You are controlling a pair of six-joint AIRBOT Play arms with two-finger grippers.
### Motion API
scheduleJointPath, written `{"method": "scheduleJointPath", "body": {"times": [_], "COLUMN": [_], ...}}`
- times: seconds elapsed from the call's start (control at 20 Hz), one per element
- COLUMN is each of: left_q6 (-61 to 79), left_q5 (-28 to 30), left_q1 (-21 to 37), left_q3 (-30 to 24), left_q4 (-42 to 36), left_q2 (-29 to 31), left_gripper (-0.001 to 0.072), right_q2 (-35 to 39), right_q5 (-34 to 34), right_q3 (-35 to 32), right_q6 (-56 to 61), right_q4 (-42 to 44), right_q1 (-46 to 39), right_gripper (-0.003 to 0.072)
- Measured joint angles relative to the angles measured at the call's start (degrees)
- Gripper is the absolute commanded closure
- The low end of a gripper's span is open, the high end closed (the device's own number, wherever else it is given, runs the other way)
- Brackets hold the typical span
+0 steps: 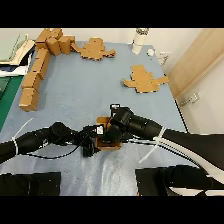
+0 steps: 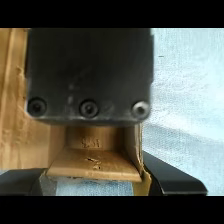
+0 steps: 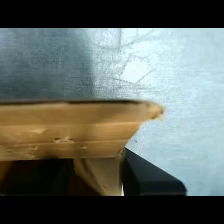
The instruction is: Fold the box.
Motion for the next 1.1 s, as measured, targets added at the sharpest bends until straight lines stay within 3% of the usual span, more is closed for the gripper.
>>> {"method": "scheduleJointPath", "body": {"times": [0.3,0.5,0.55,0.6,0.65,0.7,1.1], "left_q6": [0.00,0.00,0.00,0.00,0.00,0.00,0.00], "left_q5": [0.00,0.00,0.00,0.00,-0.02,0.00,0.00], "left_q1": [0.00,0.00,0.00,0.00,0.00,0.00,0.00], "left_q3": [0.00,0.00,0.00,0.00,0.00,0.00,0.00], "left_q4": [0.00,0.00,0.00,0.00,0.00,-0.04,-0.02], "left_q2": [0.00,0.00,0.00,0.00,0.00,0.00,0.00], "left_gripper": [0.0102,0.0102,0.0102,0.0102,0.0102,0.0102,0.0102], "right_q2": [-1.05,-1.16,-1.18,-1.18,-1.22,-1.29,-0.07], "right_q5": [-4.37,-4.96,-5.05,-5.09,-5.20,-5.70,-7.21], "right_q3": [0.66,0.76,0.79,0.79,0.76,0.68,0.76], "right_q6": [2.05,2.27,2.27,2.23,1.95,1.77,0.26], "right_q4": [-2.12,-2.58,-2.62,-2.62,-2.73,-2.69,-0.13], "right_q1": [0.24,0.26,0.28,0.28,0.28,0.33,0.33], "right_gripper": [0.0684,0.0684,0.0683,0.0565,0.0337,0.0305,0.0306]}}
